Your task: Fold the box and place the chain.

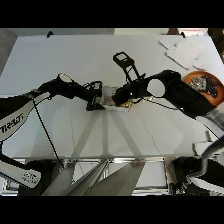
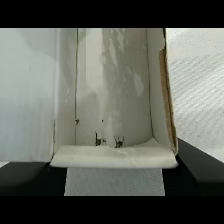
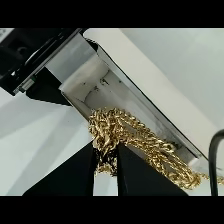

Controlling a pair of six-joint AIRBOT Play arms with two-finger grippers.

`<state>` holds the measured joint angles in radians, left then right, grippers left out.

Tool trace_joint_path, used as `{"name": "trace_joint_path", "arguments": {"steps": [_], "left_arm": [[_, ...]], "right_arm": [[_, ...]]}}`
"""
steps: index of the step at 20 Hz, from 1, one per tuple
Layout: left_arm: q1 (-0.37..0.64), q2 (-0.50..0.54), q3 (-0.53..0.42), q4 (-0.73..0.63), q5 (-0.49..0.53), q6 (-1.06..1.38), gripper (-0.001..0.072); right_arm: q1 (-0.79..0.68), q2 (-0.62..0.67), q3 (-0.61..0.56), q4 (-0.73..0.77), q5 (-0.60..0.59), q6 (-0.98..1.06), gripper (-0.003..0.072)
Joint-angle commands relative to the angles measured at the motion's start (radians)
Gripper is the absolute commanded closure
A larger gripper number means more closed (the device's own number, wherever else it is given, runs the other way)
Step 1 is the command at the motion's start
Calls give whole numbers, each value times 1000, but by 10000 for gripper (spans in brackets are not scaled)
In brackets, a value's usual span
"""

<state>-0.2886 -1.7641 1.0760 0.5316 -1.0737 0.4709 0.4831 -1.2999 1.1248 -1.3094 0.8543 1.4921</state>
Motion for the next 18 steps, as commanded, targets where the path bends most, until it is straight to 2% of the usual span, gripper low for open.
{"name": "trace_joint_path", "arguments": {"steps": [1, 10, 11, 13, 18], "left_arm": [[0, 0, 0, 0, 0, 0, 333], [0, 0, 0, 0, 0, 0, 333], [0, 0, 0, 0, 0, 0, 333], [0, 0, 0, 0, 0, 0, 333], [0, 0, 0, 0, 0, 0, 333]], "right_arm": [[4, -69, 1, 16, -10, 0, 679], [4, -212, 1, -4, -74, 75, 675], [4, -214, 1, -3, -74, 75, 644], [4, -211, 1, 0, -69, 75, 423], [3, -153, 1, -34, -13, 68, 407]]}}
